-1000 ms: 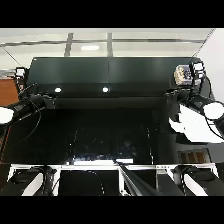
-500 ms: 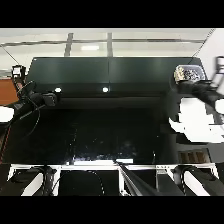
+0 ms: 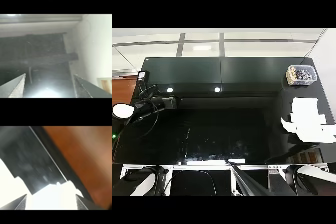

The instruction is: Fold the box and place the chain.

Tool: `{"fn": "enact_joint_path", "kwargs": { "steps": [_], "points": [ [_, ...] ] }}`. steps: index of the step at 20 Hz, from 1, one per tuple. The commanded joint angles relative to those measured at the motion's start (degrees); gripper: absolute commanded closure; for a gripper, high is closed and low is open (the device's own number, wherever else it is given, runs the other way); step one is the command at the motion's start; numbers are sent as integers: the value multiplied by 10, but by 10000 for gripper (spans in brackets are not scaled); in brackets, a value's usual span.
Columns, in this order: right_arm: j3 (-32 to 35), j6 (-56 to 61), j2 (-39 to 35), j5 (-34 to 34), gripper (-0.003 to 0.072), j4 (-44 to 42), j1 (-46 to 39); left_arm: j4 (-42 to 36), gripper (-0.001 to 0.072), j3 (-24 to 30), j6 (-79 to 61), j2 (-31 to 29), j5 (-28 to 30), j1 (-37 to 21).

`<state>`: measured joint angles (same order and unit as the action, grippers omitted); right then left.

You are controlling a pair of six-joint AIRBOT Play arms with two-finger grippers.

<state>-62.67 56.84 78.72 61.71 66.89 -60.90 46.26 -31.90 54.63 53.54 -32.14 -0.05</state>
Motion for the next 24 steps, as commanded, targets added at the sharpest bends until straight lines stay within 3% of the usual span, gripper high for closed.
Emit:
{"fn": "enact_joint_path", "kwargs": {
  "steps": [1,5,8,9,12,13,14,16,19,24],
  "points": [
    [-69,-56,87,109,-34,53,-36,-23,3,0,0,8,-6,14],
    [-132,-52,154,146,-34,51,-35,-24,2,0,0,8,-6,17],
    [-140,-75,178,174,-34,33,-31,-24,2,0,0,9,-4,17],
    [-140,-86,179,177,73,25,-31,-24,2,0,0,9,-5,17],
    [-143,-95,179,177,563,6,-26,-24,2,0,0,13,-5,17],
    [-143,-96,179,185,555,4,-21,-24,2,0,0,16,-7,17],
    [-143,-101,179,201,676,3,-14,-24,2,0,0,19,-9,17],
    [-143,-108,178,244,666,-6,5,-24,3,0,0,22,-12,17],
    [-142,-90,167,298,666,-97,38,-24,2,0,0,22,-11,17],
    [-54,-105,62,266,666,-230,144,-24,2,0,0,22,-14,17]
  ]
}}
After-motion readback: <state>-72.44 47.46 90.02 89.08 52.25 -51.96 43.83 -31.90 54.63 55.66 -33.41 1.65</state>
